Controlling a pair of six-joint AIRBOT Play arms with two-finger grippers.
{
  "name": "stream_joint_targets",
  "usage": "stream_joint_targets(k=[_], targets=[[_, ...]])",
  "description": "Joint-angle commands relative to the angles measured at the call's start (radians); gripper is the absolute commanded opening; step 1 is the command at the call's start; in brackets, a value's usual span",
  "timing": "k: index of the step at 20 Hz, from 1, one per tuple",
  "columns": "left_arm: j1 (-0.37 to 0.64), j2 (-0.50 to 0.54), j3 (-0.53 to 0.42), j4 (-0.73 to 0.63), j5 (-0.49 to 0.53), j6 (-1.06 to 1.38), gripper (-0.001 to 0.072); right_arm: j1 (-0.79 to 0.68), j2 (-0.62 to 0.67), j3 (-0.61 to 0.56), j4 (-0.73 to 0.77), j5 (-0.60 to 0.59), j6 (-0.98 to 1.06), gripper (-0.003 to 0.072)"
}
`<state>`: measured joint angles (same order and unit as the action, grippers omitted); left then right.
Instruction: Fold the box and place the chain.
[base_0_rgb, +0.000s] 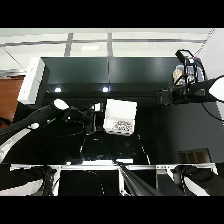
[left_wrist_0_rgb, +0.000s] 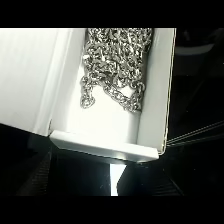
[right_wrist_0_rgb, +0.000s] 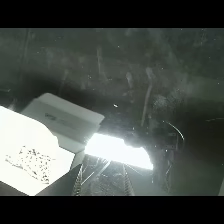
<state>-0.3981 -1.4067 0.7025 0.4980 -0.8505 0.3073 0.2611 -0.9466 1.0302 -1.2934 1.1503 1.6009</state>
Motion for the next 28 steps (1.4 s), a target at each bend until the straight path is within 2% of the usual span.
stream_joint_targets(k=[1,9,10,12,13,14,15,18,21,23,28], targets=[[-0.011,-0.001,0.001,0.006,0.001,0.006,0.0708,0.001,0.001,0.0,0.0,-0.001,0.0,0.0315],[-0.072,0.0,0.002,0.006,0.028,0.033,0.0705,0.001,0.0,0.0,-0.001,-0.003,0.0,0.0315],[-0.075,0.0,0.002,0.006,0.028,0.033,0.0683,0.001,0.0,0.0,-0.003,-0.005,0.0,0.0315],[-0.079,0.0,0.002,0.006,0.03,0.032,0.0436,0.001,-0.009,0.0,-0.025,-0.017,-0.009,0.0316],[-0.08,0.0,0.002,0.006,0.03,0.032,0.0385,0.001,-0.02,0.0,-0.044,-0.033,-0.008,0.0326],[-0.08,0.0,0.002,0.004,0.031,0.025,0.0342,0.001,-0.038,0.0,-0.046,-0.06,-0.009,0.0615],[-0.08,0.0,0.002,-0.001,0.032,0.021,0.0342,0.001,-0.063,0.0,-0.038,-0.097,-0.021,0.0714],[-0.08,0.0,0.002,-0.002,0.042,-0.001,0.0337,-0.015,-0.193,0.006,0.104,-0.251,-0.103,0.0712],[-0.08,0.0,0.002,-0.002,0.044,-0.001,0.0337,-0.017,-0.343,0.033,0.307,-0.318,-0.358,0.071],[-0.078,0.0,0.002,-0.002,0.052,-0.001,0.0337,-0.008,-0.398,0.033,0.411,-0.266,-0.594,0.071],[-0.079,0.0,0.003,-0.002,0.064,-0.001,0.0337,0.01,-0.388,0.045,0.425,0.004,-0.955,0.071]])
